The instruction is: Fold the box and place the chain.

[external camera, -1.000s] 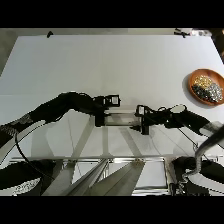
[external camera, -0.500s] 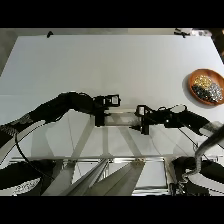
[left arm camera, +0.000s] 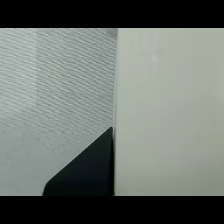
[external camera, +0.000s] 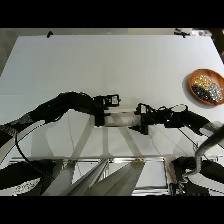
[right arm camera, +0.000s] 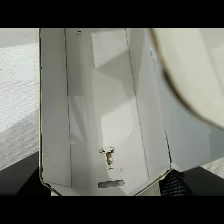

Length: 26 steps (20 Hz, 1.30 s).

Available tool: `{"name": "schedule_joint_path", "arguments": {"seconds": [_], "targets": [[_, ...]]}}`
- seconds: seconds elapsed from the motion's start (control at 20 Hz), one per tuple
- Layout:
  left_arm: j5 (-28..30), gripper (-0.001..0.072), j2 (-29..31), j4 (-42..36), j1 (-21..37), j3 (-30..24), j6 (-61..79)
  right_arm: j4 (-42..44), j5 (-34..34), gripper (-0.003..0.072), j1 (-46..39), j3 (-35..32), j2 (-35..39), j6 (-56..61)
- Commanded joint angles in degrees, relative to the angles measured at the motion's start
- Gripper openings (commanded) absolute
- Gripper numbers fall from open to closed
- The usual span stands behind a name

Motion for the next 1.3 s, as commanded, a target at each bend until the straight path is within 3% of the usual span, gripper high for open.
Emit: {"name": "schedule_joint_path", "arguments": {"seconds": [0.0,0.2,0.75,0.85,1.25], "targets": [[-0.11,0.0011,0.0,-0.04,-0.04,-0.02,0.0,-0.09,-0.31,0.0488,0.04,0.07,0.04,-0.02],[-0.11,0.0011,0.0,-0.04,-0.04,-0.02,0.0,-0.55,-2.34,0.0401,0.04,0.07,-0.35,-0.2],[-0.11,0.0011,0.0,-0.04,-0.04,-0.02,0.0,-0.85,-4.83,0.04,0.04,0.07,-1.03,-0.22],[-0.11,0.0011,0.0,-0.04,-0.04,-0.02,0.0,-2.36,-4.9,0.0343,0.04,0.07,-1.03,-0.22],[-0.11,0.0011,0.0,-0.04,-0.04,-0.02,0.0,-3.74,-4.87,0.034,0.04,0.07,-1.01,-0.2]]}}
